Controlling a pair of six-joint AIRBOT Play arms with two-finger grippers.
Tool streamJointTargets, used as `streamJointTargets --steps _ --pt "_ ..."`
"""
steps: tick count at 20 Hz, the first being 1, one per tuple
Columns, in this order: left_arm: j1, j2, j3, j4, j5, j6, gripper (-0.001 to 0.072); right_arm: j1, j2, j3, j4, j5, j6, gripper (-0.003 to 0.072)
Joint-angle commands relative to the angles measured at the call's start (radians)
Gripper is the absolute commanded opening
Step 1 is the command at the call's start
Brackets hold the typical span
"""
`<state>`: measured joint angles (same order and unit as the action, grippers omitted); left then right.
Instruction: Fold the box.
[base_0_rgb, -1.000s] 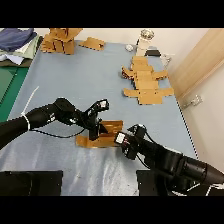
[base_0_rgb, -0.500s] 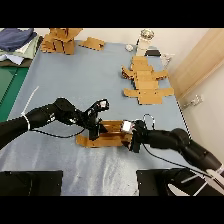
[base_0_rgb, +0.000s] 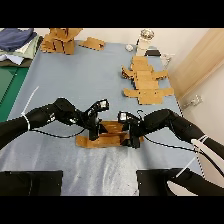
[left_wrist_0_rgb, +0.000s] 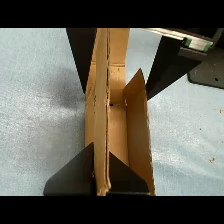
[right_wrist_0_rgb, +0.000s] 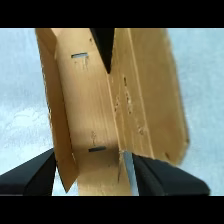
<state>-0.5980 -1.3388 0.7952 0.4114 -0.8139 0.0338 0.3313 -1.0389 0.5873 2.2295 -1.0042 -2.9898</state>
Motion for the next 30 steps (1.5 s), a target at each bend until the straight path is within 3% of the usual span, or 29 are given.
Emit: streamJointTargets --steps 1,7,13,21,30 --pt "-0.001 0.0 0.0 0.0 0.0 0.0 0.0009 -0.005 -0.026 0.014 -0.023 -0.029 -0.018 0.0708" --pt "-0.001 0.0 0.0 0.0 0.0 0.0 0.0009 -0.005 -0.049 0.011 -0.022 -0.01 -0.019 0.0705" --pt "0.0 0.0 0.0 0.0 0.001 0.0 0.001 0.068 -0.084 0.01 -0.051 0.093 -0.019 0.0698" --pt "-0.001 0.0 0.0 0.0 0.0 0.0 0.0009 0.095 -0.075 -0.019 -0.075 0.088 -0.019 0.0695" --pt "-0.001 0.0 0.0 0.0 0.0 0.0 0.0009 0.097 -0.077 -0.03 -0.068 0.159 -0.019 0.0689"
